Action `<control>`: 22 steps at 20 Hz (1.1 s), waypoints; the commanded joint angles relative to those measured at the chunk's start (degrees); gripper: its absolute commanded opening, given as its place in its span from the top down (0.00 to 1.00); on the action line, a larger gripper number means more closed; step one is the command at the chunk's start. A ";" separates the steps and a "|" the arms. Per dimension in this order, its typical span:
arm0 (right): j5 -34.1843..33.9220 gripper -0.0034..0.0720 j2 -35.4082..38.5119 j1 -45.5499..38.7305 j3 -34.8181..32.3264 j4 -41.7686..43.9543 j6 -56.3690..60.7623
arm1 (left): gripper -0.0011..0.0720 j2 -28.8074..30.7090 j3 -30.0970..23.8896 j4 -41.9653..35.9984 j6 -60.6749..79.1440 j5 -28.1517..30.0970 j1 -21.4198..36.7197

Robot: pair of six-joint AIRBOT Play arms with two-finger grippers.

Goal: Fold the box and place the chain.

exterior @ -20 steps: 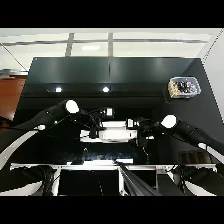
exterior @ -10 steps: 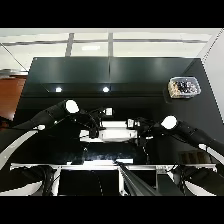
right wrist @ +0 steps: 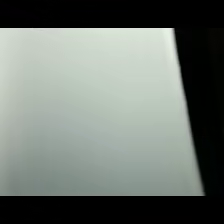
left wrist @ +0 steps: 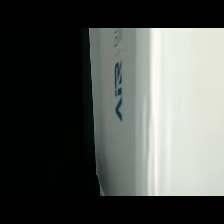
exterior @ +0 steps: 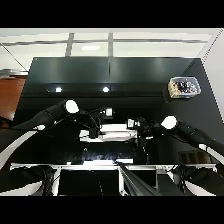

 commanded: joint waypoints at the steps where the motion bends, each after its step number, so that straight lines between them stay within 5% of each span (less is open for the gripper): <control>1: -0.13 0.32 -0.04 0.07 0.00 -0.09 0.00 | 0.13 1.60 0.46 5.57 -5.55 -0.31 0.52; 6: -0.13 0.32 -0.04 0.07 0.00 -0.11 0.00 | 0.10 8.44 0.90 10.86 -16.87 -6.67 4.35; 8: -0.13 0.32 -0.04 0.07 0.00 -0.11 0.00 | 0.16 12.24 0.90 12.98 -24.92 -10.19 6.91; 9: -0.20 0.32 -0.04 0.07 0.00 -0.13 0.00 | 0.44 14.05 0.90 14.78 -30.56 -11.87 8.26; 10: -0.44 0.32 -0.04 0.07 0.00 -0.13 0.00 | 0.86 15.54 0.92 16.87 -34.10 -14.10 9.60; 11: -0.79 0.32 -0.04 0.07 0.00 -0.13 0.00 | 0.94 16.79 0.90 17.42 -34.07 -17.35 11.17; 15: -1.16 0.32 -0.04 0.07 0.00 -0.13 0.00 | 0.95 20.17 -2.16 5.64 -38.25 -21.35 11.87; 19: -1.16 0.32 -0.04 0.07 0.00 -0.13 0.00 | 0.95 20.55 -12.13 -20.26 -27.50 -7.30 7.17; 22: -1.18 0.32 -0.04 0.07 0.00 -0.15 0.00 | 0.94 19.54 -15.63 -27.47 -25.29 3.61 2.73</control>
